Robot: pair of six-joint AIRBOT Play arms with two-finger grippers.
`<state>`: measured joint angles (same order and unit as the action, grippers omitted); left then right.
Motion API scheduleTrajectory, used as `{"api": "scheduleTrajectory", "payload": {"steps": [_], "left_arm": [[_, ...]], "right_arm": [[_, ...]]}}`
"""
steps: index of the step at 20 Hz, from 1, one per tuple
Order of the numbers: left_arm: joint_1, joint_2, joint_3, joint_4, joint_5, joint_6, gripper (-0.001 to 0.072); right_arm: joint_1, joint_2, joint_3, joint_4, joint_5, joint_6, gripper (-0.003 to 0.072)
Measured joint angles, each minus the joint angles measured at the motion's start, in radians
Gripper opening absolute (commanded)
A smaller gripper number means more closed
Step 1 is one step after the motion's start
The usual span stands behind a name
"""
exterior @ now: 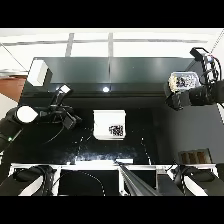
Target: Fold the box and place the chain.
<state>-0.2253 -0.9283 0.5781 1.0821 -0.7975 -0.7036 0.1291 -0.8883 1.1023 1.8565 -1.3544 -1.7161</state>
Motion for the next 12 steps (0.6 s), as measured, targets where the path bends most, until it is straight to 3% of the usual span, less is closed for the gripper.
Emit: {"api": "scheduleTrajectory", "payload": {"steps": [5,12], "left_arm": [[0.002,-0.053,0.004,-0.032,-0.023,0.381,0.0681],[0.0,-0.157,0.007,-0.219,-0.158,0.596,0.069]], "right_arm": [[0.0,0.0,0.0,-0.007,-0.001,0.009,0.0551],[0.0,0.0,0.0,-0.01,0.0,0.017,0.0551]]}}
